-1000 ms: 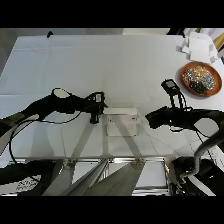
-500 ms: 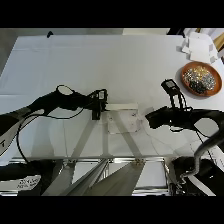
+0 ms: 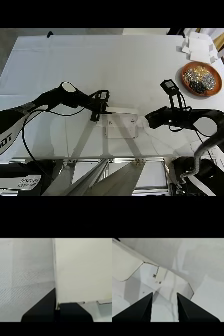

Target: Fold the box and place the chain.

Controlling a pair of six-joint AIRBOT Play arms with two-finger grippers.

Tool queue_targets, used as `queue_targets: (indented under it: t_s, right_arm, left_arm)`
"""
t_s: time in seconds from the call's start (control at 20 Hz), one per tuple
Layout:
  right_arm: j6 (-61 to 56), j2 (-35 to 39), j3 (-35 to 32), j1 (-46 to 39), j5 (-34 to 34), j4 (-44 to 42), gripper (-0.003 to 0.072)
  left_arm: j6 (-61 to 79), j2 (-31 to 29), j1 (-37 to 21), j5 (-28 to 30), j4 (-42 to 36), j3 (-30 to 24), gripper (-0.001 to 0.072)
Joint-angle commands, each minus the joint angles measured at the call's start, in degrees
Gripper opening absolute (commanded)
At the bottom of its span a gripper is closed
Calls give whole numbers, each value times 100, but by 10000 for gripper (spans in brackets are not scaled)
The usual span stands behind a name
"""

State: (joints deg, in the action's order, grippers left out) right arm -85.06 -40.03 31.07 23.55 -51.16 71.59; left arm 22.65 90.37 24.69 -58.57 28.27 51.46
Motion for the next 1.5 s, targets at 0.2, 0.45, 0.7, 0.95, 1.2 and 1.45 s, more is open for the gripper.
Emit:
queue_targets:
  t_s: [0.2,0.45,0.7,0.95,1.2,1.45]
  right_arm:
    - [-2,-7,0,7,-4,0,342]
    - [-2,-7,0,7,-2,0,342]
    - [-2,-7,0,7,-4,0,342]
    - [142,-7,0,7,-26,0,341]
    - [765,-7,0,7,-68,-70,277]
    - [2420,-24,-2,7,-350,-645,10]
  left_arm:
    - [-20,15,-7,7,372,20,6]
    - [-17,17,4,7,367,20,8]
    - [-20,15,4,2,356,20,11]
    - [-17,15,4,2,356,20,12]
    - [-20,15,4,2,356,20,12]
    - [-20,15,4,4,356,20,12]
